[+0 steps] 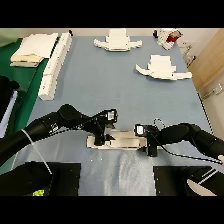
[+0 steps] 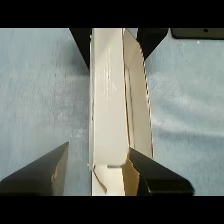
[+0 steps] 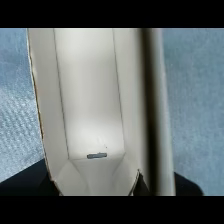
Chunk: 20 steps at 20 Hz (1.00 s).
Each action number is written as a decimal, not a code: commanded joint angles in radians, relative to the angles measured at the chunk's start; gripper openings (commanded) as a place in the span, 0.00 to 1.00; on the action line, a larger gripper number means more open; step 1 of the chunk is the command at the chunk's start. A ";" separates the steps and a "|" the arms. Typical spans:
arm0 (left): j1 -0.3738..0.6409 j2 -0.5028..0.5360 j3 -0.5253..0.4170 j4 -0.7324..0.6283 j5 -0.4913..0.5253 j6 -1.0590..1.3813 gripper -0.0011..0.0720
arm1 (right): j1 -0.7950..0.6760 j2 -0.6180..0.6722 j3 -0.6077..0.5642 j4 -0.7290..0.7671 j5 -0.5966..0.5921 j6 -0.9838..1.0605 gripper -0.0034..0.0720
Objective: Fold the box.
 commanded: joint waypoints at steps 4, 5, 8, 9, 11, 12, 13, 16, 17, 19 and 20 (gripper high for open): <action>0.069 0.200 0.001 0.440 -0.111 -0.646 0.60 | 0.000 0.001 0.000 0.000 0.000 0.000 0.82; 0.084 0.227 0.001 0.465 -0.167 -0.748 0.34 | -0.001 0.001 0.000 0.000 0.000 0.000 0.82; 0.074 0.251 0.001 0.377 -0.354 -0.917 0.03 | 0.000 0.001 0.000 0.000 0.000 0.000 0.82; 0.047 0.245 0.000 0.288 -0.375 -0.953 0.03 | 0.000 0.001 0.000 0.000 0.000 0.000 0.82; -0.024 0.218 0.001 0.112 -0.335 -0.995 0.03 | 0.000 0.001 0.000 0.000 0.000 0.000 0.82; -0.048 0.195 0.008 0.038 -0.309 -0.996 0.03 | 0.000 0.001 0.000 0.000 0.000 0.000 0.82; -0.052 0.161 0.031 -0.016 -0.295 -0.997 0.03 | 0.000 0.001 0.000 0.000 0.000 0.000 0.82; 0.003 0.040 0.122 -0.088 -0.278 -1.022 0.03 | 0.000 0.001 0.000 0.000 0.000 0.000 0.82; 0.027 -0.003 0.146 -0.094 -0.259 -1.023 0.03 | 0.000 0.001 0.000 0.000 0.000 0.000 0.82; 0.073 -0.076 0.167 -0.127 -0.219 -1.039 0.03 | 0.000 0.001 0.000 0.000 0.000 0.000 0.82; 0.092 -0.109 0.168 -0.150 -0.205 -1.040 0.03 | 0.000 0.001 0.000 0.000 0.000 0.000 0.82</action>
